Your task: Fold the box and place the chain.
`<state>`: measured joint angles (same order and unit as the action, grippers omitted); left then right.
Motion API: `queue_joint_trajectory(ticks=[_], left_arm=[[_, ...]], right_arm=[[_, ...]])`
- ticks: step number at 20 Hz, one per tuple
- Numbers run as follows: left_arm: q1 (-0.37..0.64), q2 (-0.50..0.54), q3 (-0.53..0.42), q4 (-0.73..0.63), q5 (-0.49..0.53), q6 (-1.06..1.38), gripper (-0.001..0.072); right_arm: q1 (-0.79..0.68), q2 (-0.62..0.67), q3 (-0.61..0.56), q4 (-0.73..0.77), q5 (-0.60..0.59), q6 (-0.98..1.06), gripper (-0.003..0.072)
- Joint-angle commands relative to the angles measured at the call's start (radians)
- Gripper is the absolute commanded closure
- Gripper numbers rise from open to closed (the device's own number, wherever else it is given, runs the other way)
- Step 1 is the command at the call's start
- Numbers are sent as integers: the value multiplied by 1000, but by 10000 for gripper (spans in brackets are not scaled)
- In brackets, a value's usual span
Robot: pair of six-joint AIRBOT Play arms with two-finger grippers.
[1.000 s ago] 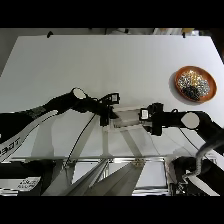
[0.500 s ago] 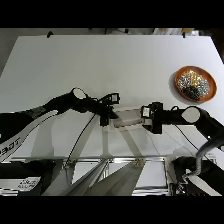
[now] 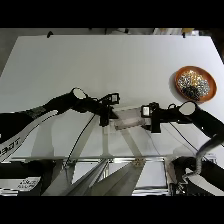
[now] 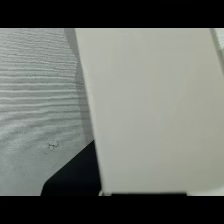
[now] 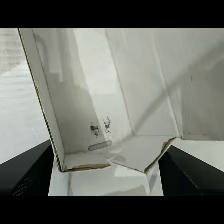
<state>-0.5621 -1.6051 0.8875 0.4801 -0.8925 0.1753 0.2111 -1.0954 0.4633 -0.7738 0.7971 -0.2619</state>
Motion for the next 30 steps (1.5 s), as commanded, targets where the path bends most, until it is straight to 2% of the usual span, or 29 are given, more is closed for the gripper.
queue_joint_trajectory(ticks=[1,15,25,27,30], left_arm=[[0,0,0,0,2,0,701],[0,0,0,0,2,0,702],[0,0,0,0,1,0,702],[0,0,0,0,2,0,702],[0,0,0,0,2,0,702]], right_arm=[[17,-14,1,23,7,-36,6],[51,-11,-74,19,-4,-31,26],[46,-12,-57,128,16,-32,-2],[34,-12,-57,127,18,-32,27],[26,-13,-57,120,19,-32,183]])
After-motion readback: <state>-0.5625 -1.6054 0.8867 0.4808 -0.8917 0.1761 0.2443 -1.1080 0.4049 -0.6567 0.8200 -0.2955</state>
